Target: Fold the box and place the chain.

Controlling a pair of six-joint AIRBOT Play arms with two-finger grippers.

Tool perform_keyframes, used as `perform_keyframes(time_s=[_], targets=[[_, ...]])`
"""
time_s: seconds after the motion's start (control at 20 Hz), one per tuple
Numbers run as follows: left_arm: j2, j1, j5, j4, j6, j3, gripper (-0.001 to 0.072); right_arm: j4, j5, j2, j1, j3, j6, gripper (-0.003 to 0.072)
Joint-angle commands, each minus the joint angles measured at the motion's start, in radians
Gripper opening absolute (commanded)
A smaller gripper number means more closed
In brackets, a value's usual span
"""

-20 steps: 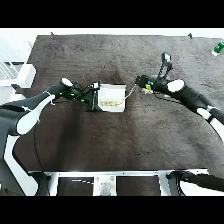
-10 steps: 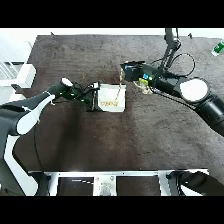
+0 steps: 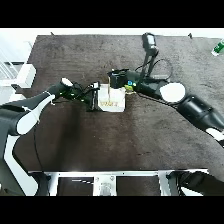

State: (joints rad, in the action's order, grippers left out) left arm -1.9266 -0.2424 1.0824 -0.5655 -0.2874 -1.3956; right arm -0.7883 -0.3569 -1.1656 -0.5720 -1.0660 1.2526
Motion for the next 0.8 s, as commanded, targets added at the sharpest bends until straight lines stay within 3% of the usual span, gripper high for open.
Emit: perform_keyframes(time_s=[0.0,0.3,0.35,0.45,0.75], targets=[[0.000,0.000,0.000,0.000,0.000,0.000,0.0482,0.003,-0.020,-0.088,-0.008,0.001,0.012,0.0011],[0.000,0.000,0.000,0.000,0.000,0.000,0.0482,-0.002,-0.018,-0.270,-0.004,0.006,0.011,0.0012],[0.000,0.000,0.000,0.000,0.000,0.000,0.0482,-0.017,-0.018,-0.287,-0.002,0.011,0.011,0.0048],[0.000,0.000,0.000,0.000,0.000,0.000,0.0482,-0.024,-0.020,-0.281,0.029,0.030,0.011,0.0531],[0.000,0.000,0.000,0.000,0.000,0.000,0.0482,-0.024,0.044,-0.026,0.303,0.275,0.031,0.0542]])
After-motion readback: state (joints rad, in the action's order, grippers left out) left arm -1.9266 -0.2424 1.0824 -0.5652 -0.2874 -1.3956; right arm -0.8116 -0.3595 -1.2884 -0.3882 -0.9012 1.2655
